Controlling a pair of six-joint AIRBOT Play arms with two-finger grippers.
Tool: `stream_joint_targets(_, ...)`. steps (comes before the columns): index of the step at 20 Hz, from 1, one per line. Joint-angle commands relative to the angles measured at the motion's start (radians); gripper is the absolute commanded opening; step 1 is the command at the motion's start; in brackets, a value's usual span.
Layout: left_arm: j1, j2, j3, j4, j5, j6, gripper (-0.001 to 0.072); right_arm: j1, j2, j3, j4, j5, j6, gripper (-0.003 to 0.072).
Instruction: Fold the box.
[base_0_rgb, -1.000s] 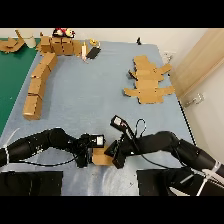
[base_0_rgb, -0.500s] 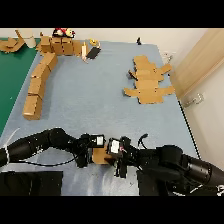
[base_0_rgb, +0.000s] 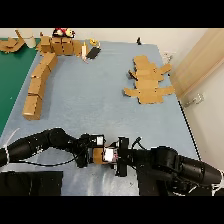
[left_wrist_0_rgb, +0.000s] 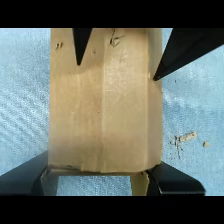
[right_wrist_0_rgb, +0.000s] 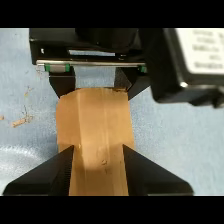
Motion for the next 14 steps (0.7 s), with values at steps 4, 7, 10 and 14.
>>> stream_joint_targets(4, -0.001, -0.001, 0.001, 0.000, 0.000, 0.000, 0.0369, 0.062, -0.009, 0.001, -0.071, 0.007, -0.044, 0.0478)
stream_joint_targets(7, -0.001, 0.000, 0.001, 0.000, 0.000, 0.000, 0.0369, 0.132, -0.003, 0.002, -0.236, -0.002, 0.074, 0.0477)
stream_joint_targets(10, -0.001, -0.001, 0.001, 0.000, 0.000, 0.000, 0.0368, 0.209, -0.003, 0.002, -0.580, -0.066, 0.362, 0.0475)
stream_joint_targets(14, -0.001, 0.000, 0.001, 0.000, 0.000, 0.000, 0.0369, 0.305, -0.004, 0.000, -0.736, -0.118, 0.506, 0.0475)
